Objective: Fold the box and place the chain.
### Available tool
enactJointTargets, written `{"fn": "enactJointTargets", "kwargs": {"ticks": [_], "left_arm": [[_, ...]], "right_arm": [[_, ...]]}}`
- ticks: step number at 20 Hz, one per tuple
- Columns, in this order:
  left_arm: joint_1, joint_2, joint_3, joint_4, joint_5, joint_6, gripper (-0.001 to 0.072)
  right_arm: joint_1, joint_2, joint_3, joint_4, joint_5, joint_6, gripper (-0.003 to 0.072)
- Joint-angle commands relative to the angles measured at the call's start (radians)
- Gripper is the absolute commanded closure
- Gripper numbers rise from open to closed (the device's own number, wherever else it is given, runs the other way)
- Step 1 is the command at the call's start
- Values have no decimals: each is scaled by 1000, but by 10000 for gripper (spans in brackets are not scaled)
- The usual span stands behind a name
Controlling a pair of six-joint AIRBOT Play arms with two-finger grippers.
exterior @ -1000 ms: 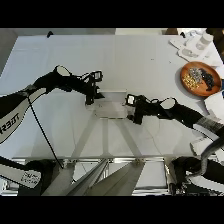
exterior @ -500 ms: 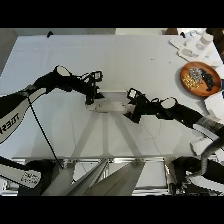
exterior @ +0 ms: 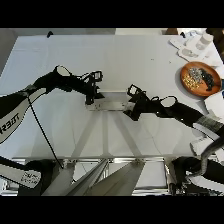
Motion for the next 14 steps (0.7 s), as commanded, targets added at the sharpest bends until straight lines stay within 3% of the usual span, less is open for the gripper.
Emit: {"fn": "enactJointTargets", "kwargs": {"ticks": [1,5,14], "left_arm": [[0,0,0,0,0,0,697],[0,0,0,0,0,0,697],[0,0,0,0,0,0,697]], "right_arm": [[-5,-2,22,-37,-25,8,-9],[-52,-2,48,-51,-19,-11,-9],[-76,-77,131,-53,128,-120,-9]]}}
